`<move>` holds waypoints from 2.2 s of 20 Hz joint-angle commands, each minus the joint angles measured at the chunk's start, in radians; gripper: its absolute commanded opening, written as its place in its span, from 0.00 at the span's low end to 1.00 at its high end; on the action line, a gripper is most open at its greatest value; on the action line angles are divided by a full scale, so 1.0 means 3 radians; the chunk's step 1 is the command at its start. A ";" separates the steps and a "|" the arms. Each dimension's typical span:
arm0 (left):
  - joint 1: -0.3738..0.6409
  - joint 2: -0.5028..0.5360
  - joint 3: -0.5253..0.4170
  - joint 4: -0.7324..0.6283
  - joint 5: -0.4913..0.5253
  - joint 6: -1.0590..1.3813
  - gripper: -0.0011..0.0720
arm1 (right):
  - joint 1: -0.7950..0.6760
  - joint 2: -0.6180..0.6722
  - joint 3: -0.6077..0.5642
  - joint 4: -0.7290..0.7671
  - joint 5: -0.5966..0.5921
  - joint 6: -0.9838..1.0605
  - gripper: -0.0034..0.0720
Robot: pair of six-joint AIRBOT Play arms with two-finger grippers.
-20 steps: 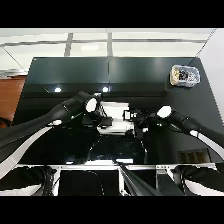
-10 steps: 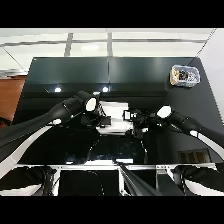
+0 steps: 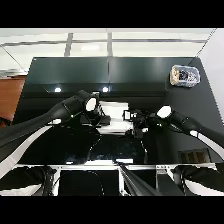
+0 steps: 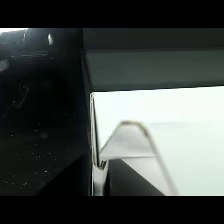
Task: Fold the box and place the chain.
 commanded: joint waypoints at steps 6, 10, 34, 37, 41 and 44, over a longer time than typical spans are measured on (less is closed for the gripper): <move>0.0001 -0.0001 0.0004 -0.0010 0.0023 -0.0093 0.76 | 0.0001 0.0000 -0.0001 -0.0001 0.0001 -0.0001 0.32; -0.0003 -0.0001 0.0004 0.0189 0.0023 -0.0263 0.76 | 0.0001 0.0000 -0.0001 0.0000 0.0001 -0.0001 0.32; -0.0015 0.0003 0.0004 0.0234 0.0020 -0.0195 0.05 | 0.0000 0.0408 -0.0001 -0.0563 0.0142 0.0309 0.66; -0.0015 0.0003 0.0004 0.0233 0.0019 -0.0195 0.05 | 0.0000 0.0408 -0.0001 -0.0549 0.0141 0.0310 0.34; -0.0015 0.0003 0.0004 0.0206 0.0019 -0.0195 0.05 | 0.0001 0.0404 -0.0003 -0.0313 0.0141 0.0371 0.34; -0.0015 0.0003 0.0004 0.0154 0.0020 -0.0174 0.05 | 0.0003 0.0331 -0.0003 -0.0031 0.0142 0.0376 0.34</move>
